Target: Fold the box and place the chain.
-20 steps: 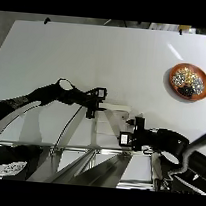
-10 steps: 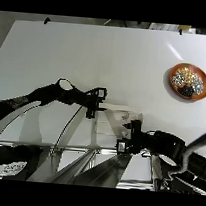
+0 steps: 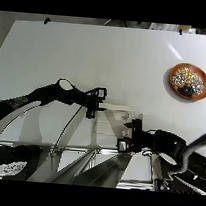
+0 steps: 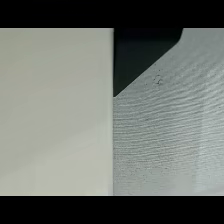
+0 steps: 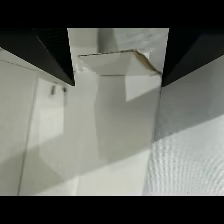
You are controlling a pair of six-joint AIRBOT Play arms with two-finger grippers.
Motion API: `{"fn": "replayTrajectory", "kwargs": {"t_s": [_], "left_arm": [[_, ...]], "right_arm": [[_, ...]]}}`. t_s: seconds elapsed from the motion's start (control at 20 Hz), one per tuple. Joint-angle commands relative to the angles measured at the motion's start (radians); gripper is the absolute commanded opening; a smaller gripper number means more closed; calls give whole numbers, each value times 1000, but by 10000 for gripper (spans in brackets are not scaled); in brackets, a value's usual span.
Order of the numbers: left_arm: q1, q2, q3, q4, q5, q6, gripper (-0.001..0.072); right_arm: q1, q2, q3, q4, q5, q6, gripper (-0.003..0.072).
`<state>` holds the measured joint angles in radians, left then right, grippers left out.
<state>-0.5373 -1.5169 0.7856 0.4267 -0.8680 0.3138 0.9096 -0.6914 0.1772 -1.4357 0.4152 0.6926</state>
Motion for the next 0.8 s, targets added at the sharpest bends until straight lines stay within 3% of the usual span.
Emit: {"fn": "replayTrajectory", "kwargs": {"t_s": [0.0, 0.35, 0.75], "left_arm": [[0, 0, 0, 0, 0, 0, 9], [0, 0, 0, 0, 0, 0, 9], [0, 0, 0, 0, 0, 0, 9]], "right_arm": [[-64, 0, 38, 34, -13, 12, 583], [-134, 0, 76, 74, -12, -21, 583], [-315, -1, 82, 335, 44, -319, 583]]}}
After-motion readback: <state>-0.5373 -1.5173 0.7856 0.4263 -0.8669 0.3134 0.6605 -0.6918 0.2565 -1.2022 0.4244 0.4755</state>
